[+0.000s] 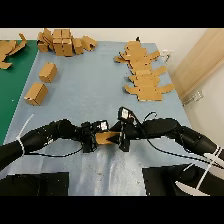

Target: Fold the box.

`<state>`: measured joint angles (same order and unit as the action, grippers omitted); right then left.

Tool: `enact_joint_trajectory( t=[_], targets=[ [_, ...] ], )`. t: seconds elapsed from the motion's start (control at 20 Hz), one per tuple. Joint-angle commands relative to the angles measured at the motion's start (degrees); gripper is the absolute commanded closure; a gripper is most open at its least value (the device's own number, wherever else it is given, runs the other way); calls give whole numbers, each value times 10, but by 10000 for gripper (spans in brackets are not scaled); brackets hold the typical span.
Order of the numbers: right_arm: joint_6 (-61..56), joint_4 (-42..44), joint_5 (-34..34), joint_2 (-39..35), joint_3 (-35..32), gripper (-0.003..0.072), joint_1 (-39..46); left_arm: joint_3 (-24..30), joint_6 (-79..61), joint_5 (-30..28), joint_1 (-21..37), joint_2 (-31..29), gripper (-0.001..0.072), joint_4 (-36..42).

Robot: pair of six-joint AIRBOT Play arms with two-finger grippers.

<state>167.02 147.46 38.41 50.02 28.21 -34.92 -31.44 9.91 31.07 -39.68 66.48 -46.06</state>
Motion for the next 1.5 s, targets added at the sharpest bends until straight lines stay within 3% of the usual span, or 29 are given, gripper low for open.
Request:
enact_joint_trajectory(
  t=[0.0,0.15,0.6,1.0,1.45],
  targets=[
    [55,-69,-43,-7,2,278,-36,0,0,0,0,0,199,0],
    [56,-121,-85,-2,2,278,-38,0,0,0,0,0,199,0],
    [56,-127,-49,-1,5,278,-64,0,0,0,0,0,199,0],
    [55,-194,-97,37,5,278,-80,0,0,0,0,0,199,0],
    [55,-217,-89,38,24,284,-81,0,0,0,0,0,199,0]
  ],
)
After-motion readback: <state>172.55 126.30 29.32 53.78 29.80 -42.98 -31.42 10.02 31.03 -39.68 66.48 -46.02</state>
